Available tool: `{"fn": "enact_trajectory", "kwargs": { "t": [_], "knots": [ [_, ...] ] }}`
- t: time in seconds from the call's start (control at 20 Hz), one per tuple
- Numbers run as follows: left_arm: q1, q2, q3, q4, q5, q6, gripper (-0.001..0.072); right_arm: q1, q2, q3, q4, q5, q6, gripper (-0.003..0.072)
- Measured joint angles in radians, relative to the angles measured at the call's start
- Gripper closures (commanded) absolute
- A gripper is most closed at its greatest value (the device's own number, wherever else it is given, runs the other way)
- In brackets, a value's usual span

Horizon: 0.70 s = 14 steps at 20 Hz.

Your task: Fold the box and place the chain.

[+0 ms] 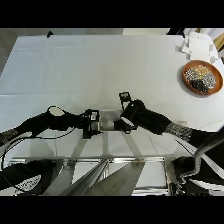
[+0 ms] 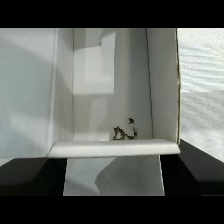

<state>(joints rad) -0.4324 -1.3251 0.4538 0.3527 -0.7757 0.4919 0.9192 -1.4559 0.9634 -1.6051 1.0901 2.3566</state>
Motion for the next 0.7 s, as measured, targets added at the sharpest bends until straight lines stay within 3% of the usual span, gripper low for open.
{"fn": "enact_trajectory", "kwargs": {
  "t": [0.2,0.25,0.45,0.5,0.55,0.6,0.65,0.7],
  "knots": [
    [0.0,0.0,0.0,0.0,0.0,-0.001,0.0455,0.001,-0.007,0.0,0.001,-0.019,0.002,0.0593],
    [0.0,0.0,0.0,0.0,0.0,-0.002,0.0455,0.001,-0.008,0.0,0.003,-0.023,0.004,0.0634],
    [0.0,0.0,0.0,-0.001,0.0,-0.004,0.0455,0.001,-0.008,0.0,0.008,-0.035,0.005,0.0624],
    [0.0,0.0,0.0,-0.001,0.0,-0.004,0.0455,0.001,-0.008,0.0,0.01,-0.038,0.004,0.0604],
    [0.0,0.0,0.0,0.0,0.0,-0.002,0.0455,0.001,-0.009,-0.001,0.01,-0.044,0.003,0.0452],
    [0.0,0.0,0.0,0.0,0.0,-0.002,0.0455,0.002,-0.009,0.0,0.014,-0.062,0.001,0.0386],
    [0.0,0.0,0.0,0.0,0.0,-0.001,0.0455,0.003,-0.009,0.0,0.018,-0.068,0.0,0.0412],
    [0.0,0.0,0.0,0.0,0.0,-0.001,0.0455,0.003,-0.009,0.0,0.018,-0.067,0.001,0.0518]
  ]
}}
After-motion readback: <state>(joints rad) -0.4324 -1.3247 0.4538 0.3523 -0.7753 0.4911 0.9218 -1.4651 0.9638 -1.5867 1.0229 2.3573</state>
